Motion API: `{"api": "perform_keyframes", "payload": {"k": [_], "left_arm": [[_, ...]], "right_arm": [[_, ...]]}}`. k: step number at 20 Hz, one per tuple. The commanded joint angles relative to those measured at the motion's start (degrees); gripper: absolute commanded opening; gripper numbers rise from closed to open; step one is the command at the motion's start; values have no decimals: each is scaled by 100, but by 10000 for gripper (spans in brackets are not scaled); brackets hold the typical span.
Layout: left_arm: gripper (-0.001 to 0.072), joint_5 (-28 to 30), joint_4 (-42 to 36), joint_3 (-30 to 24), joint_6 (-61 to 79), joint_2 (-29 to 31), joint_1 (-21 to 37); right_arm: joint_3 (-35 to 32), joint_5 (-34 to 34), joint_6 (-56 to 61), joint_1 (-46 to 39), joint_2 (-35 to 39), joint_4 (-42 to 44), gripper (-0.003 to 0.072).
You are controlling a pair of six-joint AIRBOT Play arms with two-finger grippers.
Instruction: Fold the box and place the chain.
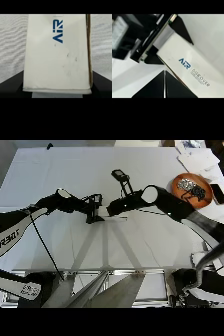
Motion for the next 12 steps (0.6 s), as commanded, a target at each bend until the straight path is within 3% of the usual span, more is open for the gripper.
{"api": "perform_keyframes", "payload": {"k": [1,7,12], "left_arm": [[256,22,-2,2,-2,4,4],[256,26,-2,2,-2,4,4],[256,24,-2,2,-2,4,4]], "right_arm": [[7,66,584,-4,977,-977,13],[9,1764,1491,-7,2448,-2988,12],[9,3045,2312,-7,3233,-4739,12]]}}
